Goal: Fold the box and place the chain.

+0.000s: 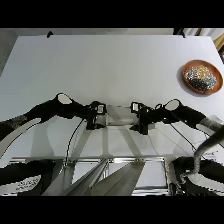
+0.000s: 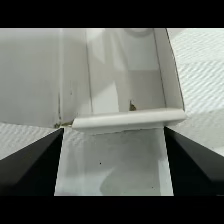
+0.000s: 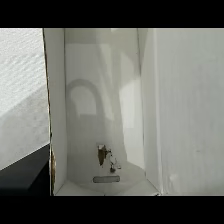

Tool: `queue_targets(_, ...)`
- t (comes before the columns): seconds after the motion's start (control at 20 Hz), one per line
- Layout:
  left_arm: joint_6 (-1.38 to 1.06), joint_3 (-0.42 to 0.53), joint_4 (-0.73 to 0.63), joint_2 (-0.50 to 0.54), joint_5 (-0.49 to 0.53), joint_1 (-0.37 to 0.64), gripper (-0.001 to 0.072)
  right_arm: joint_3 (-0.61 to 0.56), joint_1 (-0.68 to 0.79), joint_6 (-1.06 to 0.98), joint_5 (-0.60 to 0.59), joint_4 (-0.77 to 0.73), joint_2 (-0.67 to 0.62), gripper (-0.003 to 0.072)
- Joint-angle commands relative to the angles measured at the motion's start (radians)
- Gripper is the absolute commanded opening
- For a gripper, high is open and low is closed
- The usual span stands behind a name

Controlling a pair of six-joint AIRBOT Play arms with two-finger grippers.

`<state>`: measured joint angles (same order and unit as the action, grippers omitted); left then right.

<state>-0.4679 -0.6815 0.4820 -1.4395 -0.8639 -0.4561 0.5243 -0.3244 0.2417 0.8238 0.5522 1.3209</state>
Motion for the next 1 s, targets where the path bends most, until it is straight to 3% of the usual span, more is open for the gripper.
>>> queue_targets(0.0,-0.003,0.01,-0.011,0.016,0.014,0.0,0.0709,0.0,0.0,0.002,-0.001,0.001,-0.001,0.0402)
queue_targets(0.95,-0.003,0.066,-0.111,0.016,0.045,-0.027,0.0712,0.0,0.0,0.002,-0.001,0.0,-0.001,0.0402)
